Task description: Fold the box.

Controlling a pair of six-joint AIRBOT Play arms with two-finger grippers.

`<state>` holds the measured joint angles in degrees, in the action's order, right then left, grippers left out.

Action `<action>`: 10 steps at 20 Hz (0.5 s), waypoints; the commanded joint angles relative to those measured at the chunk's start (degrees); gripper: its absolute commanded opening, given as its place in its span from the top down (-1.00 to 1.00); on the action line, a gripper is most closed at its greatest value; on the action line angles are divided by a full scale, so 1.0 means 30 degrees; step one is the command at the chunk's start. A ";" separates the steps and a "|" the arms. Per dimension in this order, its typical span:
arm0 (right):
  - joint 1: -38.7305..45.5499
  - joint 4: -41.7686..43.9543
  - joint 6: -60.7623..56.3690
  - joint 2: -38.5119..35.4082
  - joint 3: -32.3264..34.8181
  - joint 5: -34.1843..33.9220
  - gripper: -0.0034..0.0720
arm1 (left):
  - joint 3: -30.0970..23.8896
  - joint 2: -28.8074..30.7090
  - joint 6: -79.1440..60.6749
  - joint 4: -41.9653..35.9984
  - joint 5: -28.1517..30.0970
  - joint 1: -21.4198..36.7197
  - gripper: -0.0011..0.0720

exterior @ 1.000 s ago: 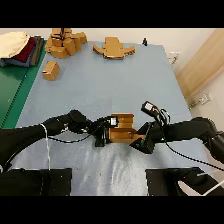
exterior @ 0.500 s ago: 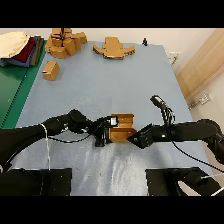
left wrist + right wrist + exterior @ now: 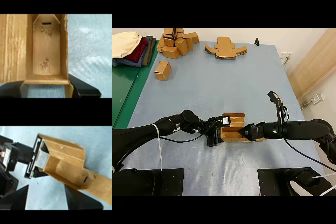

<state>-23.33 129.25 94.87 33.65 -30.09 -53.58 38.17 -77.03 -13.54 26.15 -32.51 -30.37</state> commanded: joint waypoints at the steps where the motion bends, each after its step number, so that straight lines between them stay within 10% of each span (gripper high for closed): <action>1: -0.0007 0.0000 -0.2149 -0.0015 -0.0022 0.0423 -0.99 | -0.0015 0.0007 0.1887 0.2215 0.0270 0.0029 -0.08; 8: -0.0007 0.0160 -0.5493 0.1851 -0.0022 0.0415 -0.92 | -0.0007 0.0029 0.1880 0.2222 0.0189 0.0015 -0.08; 10: -0.0007 0.0306 -0.5501 0.2368 -0.0029 0.0561 0.00 | -0.0007 0.0321 0.1887 0.2237 0.0175 0.0015 -0.08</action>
<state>-23.33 129.51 80.36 38.39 -30.13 -52.31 38.11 -76.69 -8.03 32.40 -31.97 -30.30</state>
